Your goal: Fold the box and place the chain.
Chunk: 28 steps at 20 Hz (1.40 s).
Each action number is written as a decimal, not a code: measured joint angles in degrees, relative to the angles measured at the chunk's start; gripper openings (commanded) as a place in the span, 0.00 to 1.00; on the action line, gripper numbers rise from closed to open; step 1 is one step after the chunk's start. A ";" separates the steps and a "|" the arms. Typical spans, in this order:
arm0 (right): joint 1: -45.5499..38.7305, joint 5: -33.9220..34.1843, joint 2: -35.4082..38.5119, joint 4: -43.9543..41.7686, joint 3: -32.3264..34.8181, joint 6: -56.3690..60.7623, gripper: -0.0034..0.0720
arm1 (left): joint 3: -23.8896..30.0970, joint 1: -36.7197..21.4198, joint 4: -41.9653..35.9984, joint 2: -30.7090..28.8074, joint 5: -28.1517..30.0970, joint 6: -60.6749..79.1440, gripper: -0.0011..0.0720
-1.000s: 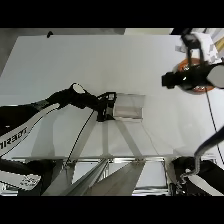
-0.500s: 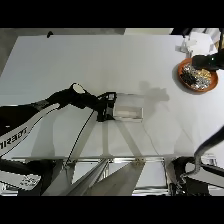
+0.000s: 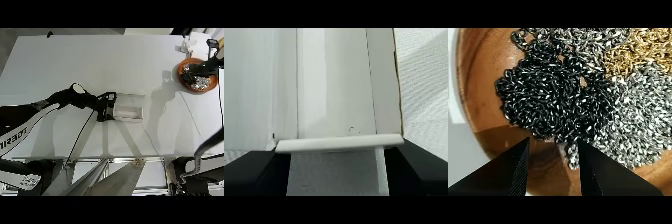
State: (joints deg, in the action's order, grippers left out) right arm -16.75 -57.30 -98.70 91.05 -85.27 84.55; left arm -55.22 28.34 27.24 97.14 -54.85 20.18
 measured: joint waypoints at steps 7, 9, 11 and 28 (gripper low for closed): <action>-0.59 1.27 -4.11 0.17 -0.68 1.42 0.41 | 0.00 0.00 0.00 0.00 -0.02 -0.02 0.36; -1.46 1.60 -4.70 0.15 -0.72 3.45 0.41 | 0.00 0.00 0.00 0.00 -0.02 -0.02 0.36; -2.54 1.79 -5.11 0.20 -0.74 4.96 0.41 | 0.00 0.00 0.00 0.00 -0.02 0.00 0.36; -4.52 1.18 -3.10 -8.74 -0.72 -3.72 0.06 | 0.00 0.00 0.00 0.00 -0.02 0.00 0.36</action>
State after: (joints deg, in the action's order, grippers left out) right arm -21.28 -56.12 -101.80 82.30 -86.00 80.84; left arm -55.22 28.34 27.24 97.14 -54.87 20.18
